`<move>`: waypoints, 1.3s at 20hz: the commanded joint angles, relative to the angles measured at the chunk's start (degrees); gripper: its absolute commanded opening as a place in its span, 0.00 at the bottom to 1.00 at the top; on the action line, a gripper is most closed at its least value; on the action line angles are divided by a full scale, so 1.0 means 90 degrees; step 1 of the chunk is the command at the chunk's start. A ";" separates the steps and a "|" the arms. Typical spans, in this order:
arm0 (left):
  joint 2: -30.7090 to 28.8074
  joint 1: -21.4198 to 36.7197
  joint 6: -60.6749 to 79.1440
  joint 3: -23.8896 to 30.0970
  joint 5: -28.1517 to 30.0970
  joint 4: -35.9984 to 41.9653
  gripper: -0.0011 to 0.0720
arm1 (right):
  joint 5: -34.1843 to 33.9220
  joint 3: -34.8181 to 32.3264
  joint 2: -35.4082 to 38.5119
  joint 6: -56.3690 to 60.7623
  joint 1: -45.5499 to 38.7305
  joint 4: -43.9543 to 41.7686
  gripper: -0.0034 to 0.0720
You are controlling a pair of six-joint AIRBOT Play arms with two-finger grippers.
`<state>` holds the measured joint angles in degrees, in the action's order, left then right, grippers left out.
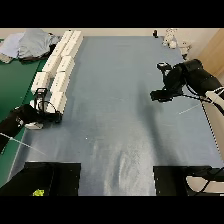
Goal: Fold the box.
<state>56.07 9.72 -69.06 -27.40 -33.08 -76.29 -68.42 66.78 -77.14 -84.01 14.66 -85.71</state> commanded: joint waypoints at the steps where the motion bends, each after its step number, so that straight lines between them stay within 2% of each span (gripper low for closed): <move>1: 0.0202 0.0000 -0.0002 0.0005 0.0134 0.0005 0.59 | 0.0000 0.0005 -0.0005 0.0002 -0.0005 -0.0002 0.06; 11: 0.0202 -0.0005 0.0002 0.0005 0.0175 0.0005 0.59 | 0.0000 0.0005 -0.0005 0.0002 -0.0002 0.0000 0.06; 12: 0.0202 -0.0005 0.0002 0.0002 0.0153 0.0005 0.66 | 0.0000 0.0005 -0.0005 0.0002 -0.0005 -0.0002 0.06; 13: 0.0199 -0.0005 -0.0024 0.0002 0.0124 0.0005 0.96 | 0.0000 0.0005 -0.0005 0.0002 -0.0005 -0.0002 0.06; 16: 0.0189 0.0002 -0.0107 -0.0019 -0.0148 -0.0005 0.97 | 0.0000 0.0005 -0.0005 0.0002 -0.0005 0.0000 0.06; 17: 0.0187 0.0002 -0.0109 -0.0080 -0.0406 -0.0056 0.97 | 0.0000 0.0005 -0.0005 0.0002 -0.0005 0.0000 0.06; 19: 0.0187 0.0002 -0.0165 -0.0401 -0.1423 -0.0262 0.97 | 0.0000 0.0005 -0.0005 0.0002 -0.0005 -0.0002 0.06; 21: 0.0187 0.0002 -0.0182 -0.0918 -0.2611 -0.0265 0.97 | 0.0000 0.0005 -0.0005 0.0002 -0.0002 -0.0002 0.06; 23: 0.0187 0.0000 -0.0345 -0.1481 -0.3480 -0.0367 0.97 | 0.0000 0.0005 -0.0005 0.0002 -0.0005 0.0000 0.06; 26: 0.0187 0.0000 -0.0454 -0.2222 -0.4029 -0.0532 0.97 | 0.0002 0.0005 -0.0005 0.0002 -0.0005 -0.0002 0.06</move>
<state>57.80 9.69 -72.07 -41.58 -60.18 -79.70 -68.45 66.78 -77.14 -84.01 14.66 -85.71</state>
